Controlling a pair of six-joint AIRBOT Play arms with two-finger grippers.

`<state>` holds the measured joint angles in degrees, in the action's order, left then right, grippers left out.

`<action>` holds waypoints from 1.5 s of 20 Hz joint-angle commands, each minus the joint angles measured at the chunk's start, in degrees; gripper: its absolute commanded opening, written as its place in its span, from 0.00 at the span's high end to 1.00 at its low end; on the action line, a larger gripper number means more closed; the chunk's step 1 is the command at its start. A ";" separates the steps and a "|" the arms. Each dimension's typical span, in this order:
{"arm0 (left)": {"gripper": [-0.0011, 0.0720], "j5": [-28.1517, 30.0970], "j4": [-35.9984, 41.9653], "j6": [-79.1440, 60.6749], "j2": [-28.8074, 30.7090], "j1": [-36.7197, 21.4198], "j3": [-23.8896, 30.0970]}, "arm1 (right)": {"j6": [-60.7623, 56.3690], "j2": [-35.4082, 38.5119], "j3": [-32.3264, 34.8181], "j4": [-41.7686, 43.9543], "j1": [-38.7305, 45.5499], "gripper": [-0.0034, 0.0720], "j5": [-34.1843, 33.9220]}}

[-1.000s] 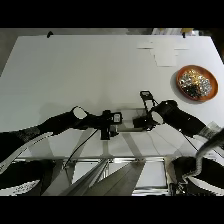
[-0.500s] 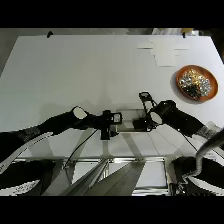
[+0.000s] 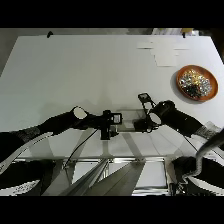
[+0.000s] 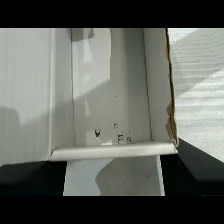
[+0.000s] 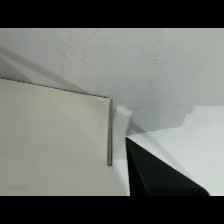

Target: Fold the box and place the chain.

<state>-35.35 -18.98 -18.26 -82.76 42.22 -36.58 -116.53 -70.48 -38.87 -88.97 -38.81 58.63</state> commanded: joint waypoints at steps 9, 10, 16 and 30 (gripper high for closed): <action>0.70 -0.02 0.09 0.22 0.04 0.02 0.04 | 16.74 18.64 -0.20 0.24 3.17 0.55 12.28; 0.70 -0.02 0.11 0.22 0.04 0.02 0.04 | 17.84 21.86 -0.66 0.24 5.40 0.55 13.29; 0.70 -0.02 0.11 0.22 0.04 0.02 0.04 | 26.36 24.85 -13.38 -3.69 28.00 0.57 10.97; 0.70 -0.02 0.09 0.22 0.04 0.02 0.04 | 49.05 -11.21 -27.96 -4.96 53.92 0.67 -1.53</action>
